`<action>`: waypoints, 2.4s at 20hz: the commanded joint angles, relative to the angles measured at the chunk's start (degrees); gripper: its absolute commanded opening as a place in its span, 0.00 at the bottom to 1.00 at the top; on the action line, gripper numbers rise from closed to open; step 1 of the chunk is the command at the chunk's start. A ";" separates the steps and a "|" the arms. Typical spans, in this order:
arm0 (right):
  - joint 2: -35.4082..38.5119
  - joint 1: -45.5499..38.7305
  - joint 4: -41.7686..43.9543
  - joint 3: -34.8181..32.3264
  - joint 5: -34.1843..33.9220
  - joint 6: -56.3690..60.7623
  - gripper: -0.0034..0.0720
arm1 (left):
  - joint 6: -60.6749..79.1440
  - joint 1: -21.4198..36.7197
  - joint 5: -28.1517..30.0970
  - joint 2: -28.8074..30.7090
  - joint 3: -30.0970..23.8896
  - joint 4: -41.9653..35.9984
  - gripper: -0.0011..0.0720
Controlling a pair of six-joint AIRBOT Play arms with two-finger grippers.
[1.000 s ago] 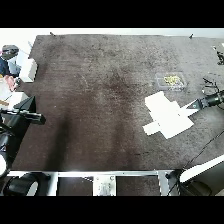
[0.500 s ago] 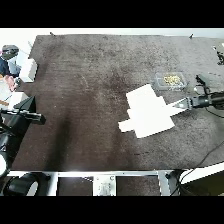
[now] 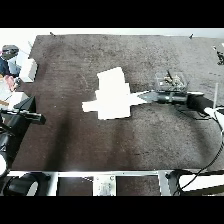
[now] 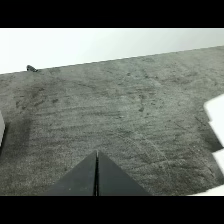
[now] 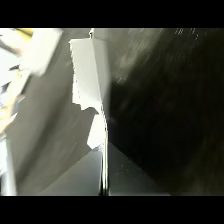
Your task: Fold the box and place the chain.
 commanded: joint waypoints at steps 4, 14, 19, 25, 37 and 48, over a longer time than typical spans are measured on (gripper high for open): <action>0.68 12.09 5.60 -1.14 -27.87 -0.20 0.06 | 0.00 -0.04 -0.04 0.04 -0.04 0.00 0.03; 0.33 16.35 7.58 -2.82 -36.35 -1.20 0.06 | 0.04 -0.04 -15.19 -4.44 3.82 -0.22 0.95; 0.72 16.37 7.80 -3.23 -35.04 -7.06 0.06 | 0.11 -0.04 -17.81 -22.03 13.81 -1.92 0.95; 0.68 16.37 7.76 -3.23 -35.17 -7.48 0.06 | 0.46 -0.04 -27.96 -49.18 33.20 -1.84 0.95; 0.68 16.37 7.78 -3.23 -35.21 -7.48 0.06 | -15.08 -0.04 -67.49 -95.93 86.25 9.09 0.95; 0.70 16.31 7.76 -3.17 -35.01 -8.15 0.06 | -19.39 0.00 -80.98 -115.86 106.49 4.00 0.94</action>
